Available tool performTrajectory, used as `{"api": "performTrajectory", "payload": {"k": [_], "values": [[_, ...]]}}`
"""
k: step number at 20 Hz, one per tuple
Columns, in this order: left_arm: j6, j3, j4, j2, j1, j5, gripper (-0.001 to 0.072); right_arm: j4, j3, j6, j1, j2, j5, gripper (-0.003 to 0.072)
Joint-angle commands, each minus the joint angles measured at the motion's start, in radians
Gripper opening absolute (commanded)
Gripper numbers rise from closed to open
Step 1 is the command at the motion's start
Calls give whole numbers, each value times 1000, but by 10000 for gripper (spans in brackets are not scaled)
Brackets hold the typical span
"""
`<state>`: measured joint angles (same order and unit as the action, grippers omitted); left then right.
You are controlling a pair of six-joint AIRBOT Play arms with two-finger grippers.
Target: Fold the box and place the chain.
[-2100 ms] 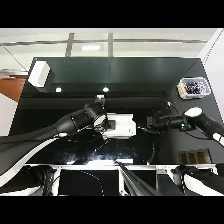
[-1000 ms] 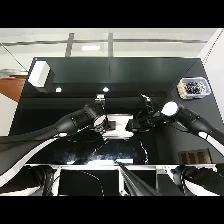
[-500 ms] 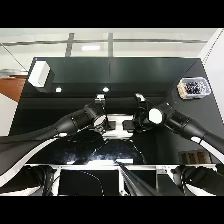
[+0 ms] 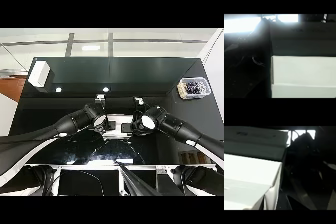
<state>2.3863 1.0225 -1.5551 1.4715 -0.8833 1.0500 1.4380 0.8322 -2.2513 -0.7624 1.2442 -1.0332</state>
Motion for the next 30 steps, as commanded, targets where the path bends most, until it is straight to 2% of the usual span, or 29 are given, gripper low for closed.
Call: {"api": "performTrajectory", "payload": {"k": [1,9,13,14,15,18,19,26,30], "values": [[0,-1,0,0,0,-1,36,23,5,-46,-6,1,-10,305],[0,-1,0,0,0,-1,36,38,15,-68,-6,7,2,304],[0,-1,0,0,0,0,36,48,101,-67,-8,82,-31,304],[0,-1,0,0,0,0,36,56,113,-68,-8,103,-56,293],[0,-1,0,0,0,0,36,55,115,-69,-8,118,-81,236],[0,-1,0,0,0,0,36,56,115,-72,-8,126,-88,230],[0,-1,0,0,0,0,36,59,115,-72,-5,126,-80,185],[0,-1,0,0,0,3,36,57,115,-72,-6,153,-44,182],[0,-1,0,0,0,2,36,56,115,-72,-6,162,-48,119]]}}
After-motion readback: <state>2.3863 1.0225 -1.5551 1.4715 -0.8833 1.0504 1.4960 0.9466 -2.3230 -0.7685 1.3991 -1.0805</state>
